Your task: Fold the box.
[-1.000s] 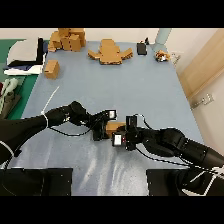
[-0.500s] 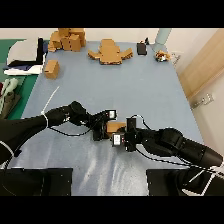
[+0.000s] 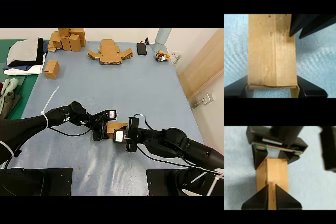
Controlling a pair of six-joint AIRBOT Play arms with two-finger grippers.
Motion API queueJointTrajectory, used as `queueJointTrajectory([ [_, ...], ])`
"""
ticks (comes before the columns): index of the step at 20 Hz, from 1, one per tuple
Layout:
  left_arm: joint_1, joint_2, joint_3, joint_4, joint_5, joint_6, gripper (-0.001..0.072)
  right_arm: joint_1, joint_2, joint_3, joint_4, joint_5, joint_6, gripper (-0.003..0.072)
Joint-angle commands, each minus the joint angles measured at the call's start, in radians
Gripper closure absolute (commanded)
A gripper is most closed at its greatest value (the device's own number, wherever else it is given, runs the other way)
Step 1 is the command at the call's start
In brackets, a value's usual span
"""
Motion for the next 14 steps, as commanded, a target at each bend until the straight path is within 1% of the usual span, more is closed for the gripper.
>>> queueJointTrajectory([
  [1, 0.001, -0.001, 0.000, 0.000, 0.000, 0.000, 0.0196, -0.001, 0.119, 0.001, 0.009, -0.074, 0.353, 0.0562],
  [2, 0.001, -0.001, 0.000, 0.000, 0.000, 0.000, 0.0196, -0.011, 0.159, 0.000, -0.002, -0.135, 0.548, 0.0647],
  [3, 0.001, -0.001, 0.000, 0.000, 0.000, 0.000, 0.0196, -0.036, 0.184, -0.001, -0.038, -0.221, 0.748, 0.0679],
  [4, 0.001, -0.001, 0.000, 0.000, 0.000, 0.000, 0.0196, -0.076, 0.195, -0.001, -0.073, -0.349, 0.970, 0.0681],
  [5, 0.001, -0.001, 0.000, 0.000, 0.000, 0.000, 0.0196, -0.115, 0.196, -0.001, -0.077, -0.473, 1.104, 0.0681],
  [6, 0.001, -0.001, 0.000, 0.000, 0.000, 0.000, 0.0196, -0.156, 0.193, -0.002, -0.028, -0.576, 1.158, 0.0681],
  [7, 0.001, -0.001, 0.000, 0.000, 0.000, 0.000, 0.0196, -0.187, 0.188, -0.002, 0.069, -0.617, 1.152, 0.0681],
  [8, 0.001, -0.001, 0.000, 0.000, 0.000, 0.000, 0.0196, -0.214, 0.185, -0.002, 0.223, -0.612, 1.098, 0.0681],
  [10, 0.001, -0.001, 0.000, 0.000, 0.000, 0.000, 0.0196, -0.235, 0.143, -0.002, 0.570, -0.559, 0.889, 0.0681],
  [11, 0.001, -0.001, 0.000, 0.000, 0.000, 0.000, 0.0196, -0.235, 0.101, -0.002, 0.685, -0.518, 0.811, 0.0681],
  [12, 0.001, -0.001, 0.000, 0.000, 0.000, 0.000, 0.0196, -0.235, 0.047, -0.002, 0.759, -0.446, 0.750, 0.0682],
  [14, 0.001, -0.001, 0.000, 0.000, 0.000, 0.000, 0.0196, -0.247, -0.055, -0.002, 0.837, -0.256, 0.718, 0.0682],
])
